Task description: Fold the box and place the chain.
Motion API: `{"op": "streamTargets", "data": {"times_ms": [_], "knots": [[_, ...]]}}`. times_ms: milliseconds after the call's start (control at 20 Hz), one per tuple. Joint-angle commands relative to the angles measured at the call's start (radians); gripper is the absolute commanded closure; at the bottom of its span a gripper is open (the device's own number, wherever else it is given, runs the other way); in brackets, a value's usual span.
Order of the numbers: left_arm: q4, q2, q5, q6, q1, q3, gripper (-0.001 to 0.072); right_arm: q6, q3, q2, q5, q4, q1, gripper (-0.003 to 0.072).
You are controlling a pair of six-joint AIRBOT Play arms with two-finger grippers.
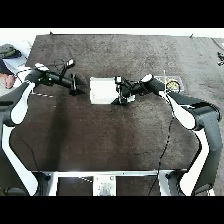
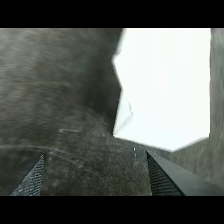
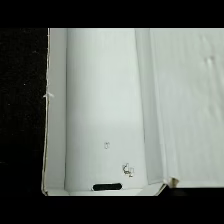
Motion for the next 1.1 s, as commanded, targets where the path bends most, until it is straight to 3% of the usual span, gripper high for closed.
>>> {"op": "streamTargets", "data": {"times_ms": [0,400,800,1050], "knots": [[-0.014,-0.038,-0.045,0.272,-0.014,-0.024,-0.0011,0.000,0.000,0.000,0.000,0.000,0.000,0.0467],[-0.114,-0.047,-0.091,0.328,-0.023,-0.059,-0.0011,0.000,0.000,0.000,0.000,0.000,0.000,0.0467],[-0.088,-0.047,-0.108,0.264,-0.023,-0.059,-0.0011,0.000,0.000,0.000,0.000,0.000,0.000,0.0467],[-0.040,-0.047,-0.059,0.193,-0.073,-0.059,-0.0011,0.000,0.000,0.000,0.000,0.000,0.000,0.0467]]}}
